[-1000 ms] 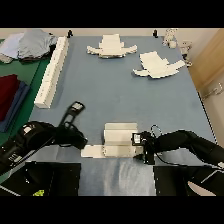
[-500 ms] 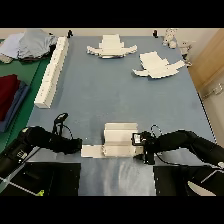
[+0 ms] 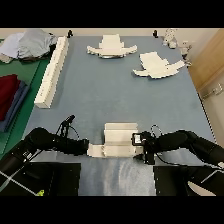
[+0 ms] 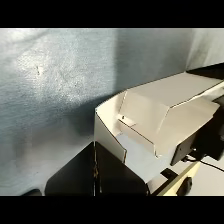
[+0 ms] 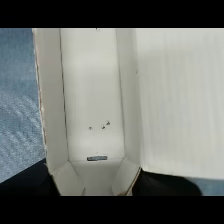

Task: Fold the box.

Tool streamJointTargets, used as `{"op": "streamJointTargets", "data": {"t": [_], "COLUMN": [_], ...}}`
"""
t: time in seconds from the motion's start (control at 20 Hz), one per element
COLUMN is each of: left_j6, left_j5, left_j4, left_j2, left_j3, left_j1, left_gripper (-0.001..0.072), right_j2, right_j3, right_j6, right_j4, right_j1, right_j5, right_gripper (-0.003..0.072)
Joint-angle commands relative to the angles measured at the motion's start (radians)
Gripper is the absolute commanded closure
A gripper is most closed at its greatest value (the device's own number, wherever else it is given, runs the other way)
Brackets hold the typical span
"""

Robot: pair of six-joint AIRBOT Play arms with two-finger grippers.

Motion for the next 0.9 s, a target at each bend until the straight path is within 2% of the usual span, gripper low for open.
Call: {"op": "streamJointTargets", "data": {"t": [0.0, 0.3, 0.6, 0.85], "left_j6": [0.046, 0.053, -0.131, -0.137], "left_j5": [0.006, 0.003, 0.009, 0.032], "left_j4": [-0.057, -0.053, 0.192, 0.170], "left_j2": [-0.003, -0.002, 0.000, -0.030], "left_j3": [-0.003, 0.000, 0.037, 0.037], "left_j1": [-0.023, -0.029, -0.021, -0.077], "left_gripper": [0.0698, 0.0698, 0.0698, 0.0698], "right_j2": [0.001, 0.001, 0.001, 0.001], "right_j3": [0.000, 0.000, 0.000, 0.000], "right_j6": [0.000, 0.000, 0.000, 0.000], "right_j4": [0.000, 0.000, 0.000, 0.000], "right_j1": [0.000, 0.000, 0.000, 0.000], "right_j5": [0.000, 0.000, 0.000, 0.000], "right_gripper": [0.0157, 0.0157, 0.0157, 0.0157]}}
